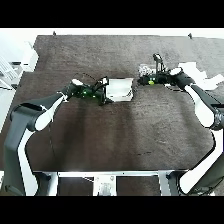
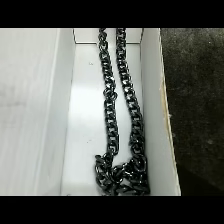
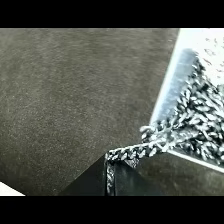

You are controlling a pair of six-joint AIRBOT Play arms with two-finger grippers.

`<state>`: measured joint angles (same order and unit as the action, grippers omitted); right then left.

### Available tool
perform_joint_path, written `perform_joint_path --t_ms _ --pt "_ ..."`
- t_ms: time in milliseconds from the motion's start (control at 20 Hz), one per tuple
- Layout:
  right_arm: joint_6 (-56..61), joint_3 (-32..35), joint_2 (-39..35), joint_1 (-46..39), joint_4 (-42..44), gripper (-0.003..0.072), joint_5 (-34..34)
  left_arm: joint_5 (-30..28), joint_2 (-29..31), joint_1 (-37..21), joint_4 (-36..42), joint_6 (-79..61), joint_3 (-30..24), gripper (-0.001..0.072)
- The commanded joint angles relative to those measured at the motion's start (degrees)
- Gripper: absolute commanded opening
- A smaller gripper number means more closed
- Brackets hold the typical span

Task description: Fold the box and place the chain.

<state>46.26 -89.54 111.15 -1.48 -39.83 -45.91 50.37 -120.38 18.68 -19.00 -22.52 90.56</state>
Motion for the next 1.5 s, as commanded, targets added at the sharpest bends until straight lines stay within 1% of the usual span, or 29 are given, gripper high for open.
perform_joint_path --t_ms 0,100,250,350,500,550,800,1000,1200,1450 --pt "-3.2 -0.1 -0.2 0.4 0.5 0.0010 0.1 0.0 0.0 0.0 0.0 0.0 0.0 0.0327" --pt "0.0 -0.2 -0.5 0.3 1.3 0.0007 1.3 0.0 0.0 0.0 0.0 0.0 0.0 0.0328" --pt "3.4 -0.2 -4.1 0.3 1.0 0.0006 0.6 0.0 0.0 0.0 0.0 0.0 0.0 0.0328" --pt "8.1 -0.2 -8.0 0.3 -3.0 0.0006 -0.1 0.0 0.0 0.0 0.0 0.0 0.0 0.0328" --pt "9.7 -0.2 -15.6 0.5 -4.4 0.0005 -6.1 0.0 0.0 0.0 0.0 0.0 0.0 0.0327" --pt "9.7 0.0 -19.0 0.7 -4.5 0.0006 -6.7 0.0 0.0 0.0 0.0 0.0 0.0 0.0328" --pt "13.4 0.1 -36.7 2.7 -13.2 0.0006 -6.5 0.0 0.0 0.0 0.0 0.0 0.0 0.0328" --pt "13.4 0.1 -45.8 6.3 -15.3 0.0006 -6.4 0.0 0.0 0.0 0.0 0.0 0.0 0.0328" --pt "15.0 0.1 -49.8 11.3 -18.0 0.0006 -6.4 0.0 0.0 0.0 0.0 0.0 0.0 0.0328" --pt "16.4 1.0 -50.4 18.3 -21.2 0.0007 -5.4 0.0 0.0 0.0 0.0 0.0 0.0 0.0327"
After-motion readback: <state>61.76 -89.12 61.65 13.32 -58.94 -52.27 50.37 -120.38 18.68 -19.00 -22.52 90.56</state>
